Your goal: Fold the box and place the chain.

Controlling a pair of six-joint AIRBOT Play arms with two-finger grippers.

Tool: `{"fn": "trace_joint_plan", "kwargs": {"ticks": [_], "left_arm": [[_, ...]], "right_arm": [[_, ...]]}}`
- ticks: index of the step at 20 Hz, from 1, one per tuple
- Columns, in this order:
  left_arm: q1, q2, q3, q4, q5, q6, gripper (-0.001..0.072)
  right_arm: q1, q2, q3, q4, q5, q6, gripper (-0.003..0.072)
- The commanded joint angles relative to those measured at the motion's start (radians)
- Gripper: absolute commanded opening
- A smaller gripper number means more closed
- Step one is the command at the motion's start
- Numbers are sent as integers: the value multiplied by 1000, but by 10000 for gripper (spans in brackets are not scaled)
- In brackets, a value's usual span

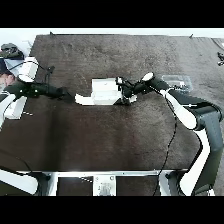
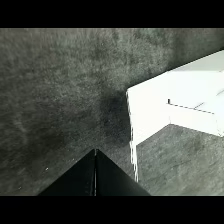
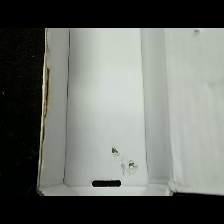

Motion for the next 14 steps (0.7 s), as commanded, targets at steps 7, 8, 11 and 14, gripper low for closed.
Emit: {"fn": "trace_joint_plan", "kwargs": {"ticks": [7, 8, 11, 14], "left_arm": [[-124, -111, -3, -164, 48, -8, 11], [-132, -111, -3, -178, 51, -7, 11], [-145, -110, 8, -297, 11, 72, 11], [-145, -110, 59, -299, -61, 114, 15]], "right_arm": [[1, 0, 0, 0, 0, 0, 268], [1, 0, 0, 0, 0, 0, 268], [1, 0, 0, 0, 0, 0, 268], [1, 0, 0, 0, 0, 0, 268]]}}
